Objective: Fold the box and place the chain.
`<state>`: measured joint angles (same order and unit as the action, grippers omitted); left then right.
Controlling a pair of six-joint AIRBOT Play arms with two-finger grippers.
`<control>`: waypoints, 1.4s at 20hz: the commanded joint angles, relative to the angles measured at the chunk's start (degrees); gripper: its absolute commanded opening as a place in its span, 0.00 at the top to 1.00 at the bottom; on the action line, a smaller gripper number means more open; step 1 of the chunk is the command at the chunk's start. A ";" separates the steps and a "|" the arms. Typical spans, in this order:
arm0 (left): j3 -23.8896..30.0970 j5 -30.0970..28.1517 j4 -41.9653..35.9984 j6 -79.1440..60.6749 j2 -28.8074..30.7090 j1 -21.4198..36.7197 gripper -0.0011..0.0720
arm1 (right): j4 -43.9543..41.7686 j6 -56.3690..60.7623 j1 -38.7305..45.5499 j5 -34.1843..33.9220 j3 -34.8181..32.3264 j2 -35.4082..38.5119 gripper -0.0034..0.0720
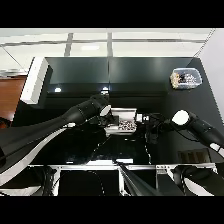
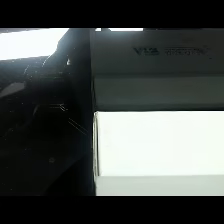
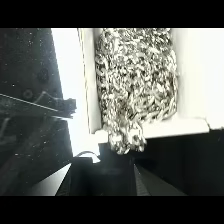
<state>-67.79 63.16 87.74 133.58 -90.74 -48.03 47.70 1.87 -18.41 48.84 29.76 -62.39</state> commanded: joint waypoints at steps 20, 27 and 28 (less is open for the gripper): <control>-0.04 -0.09 0.04 0.00 -0.02 0.02 0.94 | 4.39 14.36 -0.26 -0.70 1.20 1.27 0.94; -0.04 -0.11 0.02 0.00 -0.04 0.02 0.94 | 9.46 32.02 -0.15 10.40 13.25 10.34 0.94; -0.04 -0.11 0.00 0.00 -0.04 0.02 0.94 | 6.12 34.38 -0.17 9.97 14.56 10.32 0.94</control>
